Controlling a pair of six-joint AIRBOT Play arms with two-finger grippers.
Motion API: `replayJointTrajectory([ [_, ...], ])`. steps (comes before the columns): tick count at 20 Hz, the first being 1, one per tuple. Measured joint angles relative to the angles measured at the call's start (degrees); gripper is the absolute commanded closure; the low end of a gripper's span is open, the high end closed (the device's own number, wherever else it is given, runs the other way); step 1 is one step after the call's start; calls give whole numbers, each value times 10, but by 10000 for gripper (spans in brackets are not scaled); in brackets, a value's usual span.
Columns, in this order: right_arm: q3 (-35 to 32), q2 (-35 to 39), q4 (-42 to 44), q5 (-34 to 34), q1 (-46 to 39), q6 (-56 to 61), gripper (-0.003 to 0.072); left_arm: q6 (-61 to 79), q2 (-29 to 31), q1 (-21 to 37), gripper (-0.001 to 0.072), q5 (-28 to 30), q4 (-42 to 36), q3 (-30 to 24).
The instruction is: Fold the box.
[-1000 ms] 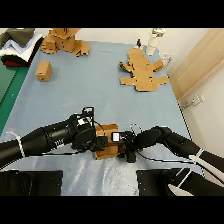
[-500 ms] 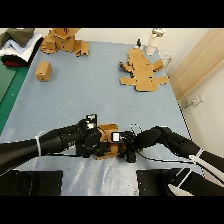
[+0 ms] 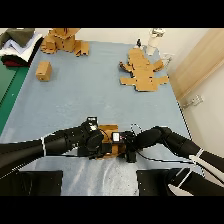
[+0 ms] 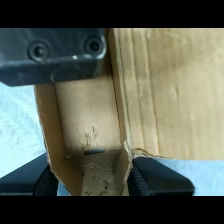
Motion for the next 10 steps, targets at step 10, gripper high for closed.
replayJointTrajectory([
  [10, 0, 0, 0, 0, 0, 0, 184, -6, 1, 0, 690, 5, 28, 0],
])
